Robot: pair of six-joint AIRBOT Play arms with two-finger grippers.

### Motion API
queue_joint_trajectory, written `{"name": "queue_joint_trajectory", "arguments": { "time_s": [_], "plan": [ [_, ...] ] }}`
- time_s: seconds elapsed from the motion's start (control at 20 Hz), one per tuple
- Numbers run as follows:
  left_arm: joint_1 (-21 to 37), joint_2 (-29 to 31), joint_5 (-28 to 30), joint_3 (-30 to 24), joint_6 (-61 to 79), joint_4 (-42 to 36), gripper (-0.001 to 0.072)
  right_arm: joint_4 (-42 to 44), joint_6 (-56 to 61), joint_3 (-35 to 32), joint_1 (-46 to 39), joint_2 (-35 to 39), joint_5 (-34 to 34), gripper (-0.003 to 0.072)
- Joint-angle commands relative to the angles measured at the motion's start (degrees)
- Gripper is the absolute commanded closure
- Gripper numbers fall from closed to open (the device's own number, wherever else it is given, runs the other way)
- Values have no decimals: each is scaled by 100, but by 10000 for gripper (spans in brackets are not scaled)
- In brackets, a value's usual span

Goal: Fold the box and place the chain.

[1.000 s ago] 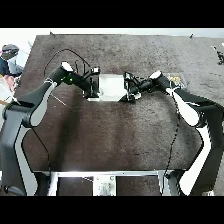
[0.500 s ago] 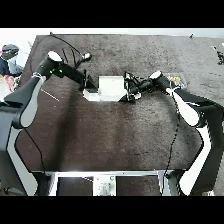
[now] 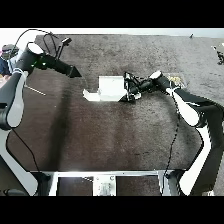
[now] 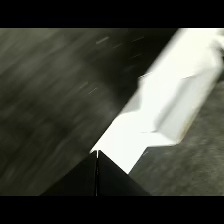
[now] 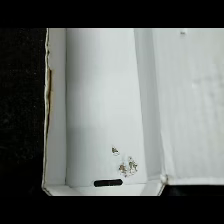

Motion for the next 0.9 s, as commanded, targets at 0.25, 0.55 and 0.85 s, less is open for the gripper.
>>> {"name": "queue_joint_trajectory", "arguments": {
  "time_s": [0.25, 0.55, 0.85],
  "plan": [
    [197, 11, 208, -1182, -1045, 39, 698, 2, 2, 0, 4, -2, 0, 243],
    [184, 11, 876, -2566, -551, -1272, 698, 2, 2, 0, 4, -2, 0, 244],
    [-227, 11, 1176, -2865, -365, -1392, 698, 2, 2, 0, 4, -2, 0, 244]
  ]
}}
